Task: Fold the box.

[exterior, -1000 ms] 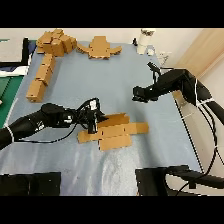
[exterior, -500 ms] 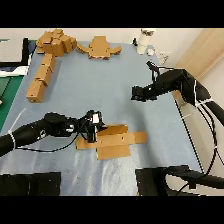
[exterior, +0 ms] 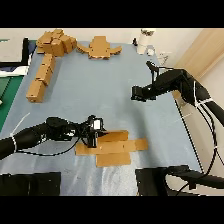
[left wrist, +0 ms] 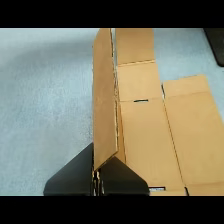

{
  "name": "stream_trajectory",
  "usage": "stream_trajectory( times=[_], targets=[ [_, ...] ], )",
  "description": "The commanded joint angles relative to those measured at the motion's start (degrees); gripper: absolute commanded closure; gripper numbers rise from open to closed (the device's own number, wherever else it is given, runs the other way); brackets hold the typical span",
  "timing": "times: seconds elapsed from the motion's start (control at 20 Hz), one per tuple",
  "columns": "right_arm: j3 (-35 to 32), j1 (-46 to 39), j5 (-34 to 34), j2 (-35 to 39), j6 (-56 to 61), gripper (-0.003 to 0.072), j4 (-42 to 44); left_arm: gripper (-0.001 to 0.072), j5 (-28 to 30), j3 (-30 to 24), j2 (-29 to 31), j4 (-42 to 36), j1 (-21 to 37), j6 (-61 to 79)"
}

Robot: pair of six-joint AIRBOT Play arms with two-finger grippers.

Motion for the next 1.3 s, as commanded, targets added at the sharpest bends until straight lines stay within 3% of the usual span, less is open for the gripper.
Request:
stream_trajectory(
  times=[0.0,0.35,0.55,0.75,0.95,1.25],
  targets=[
    [0.0,0.0,0.0,0.0,0.0,0.0683,0.0,0.07,-0.2,-0.2,0.1,0.7,-0.8,0.0],
    [0.0,0.0,0.1,0.0,0.0,0.0683,0.0,0.0699,-0.6,2.1,0.1,0.0,1.8,-5.2],
    [0.0,0.0,0.3,0.0,0.0,0.0683,0.0,0.0699,-1.1,6.5,0.0,6.9,7.2,-8.1],
    [0.0,0.1,0.8,0.0,0.0,0.0683,0.0,0.0699,-1.4,6.0,0.0,9.3,6.6,-6.4],
    [0.0,0.1,0.9,0.0,0.0,0.0683,0.0,0.07,4.1,3.2,0.0,1.9,2.5,3.5],
    [0.0,0.1,0.9,0.0,0.0,0.0683,0.5,0.07,1.9,-0.9,0.0,-12.8,1.6,16.6]
  ],
)
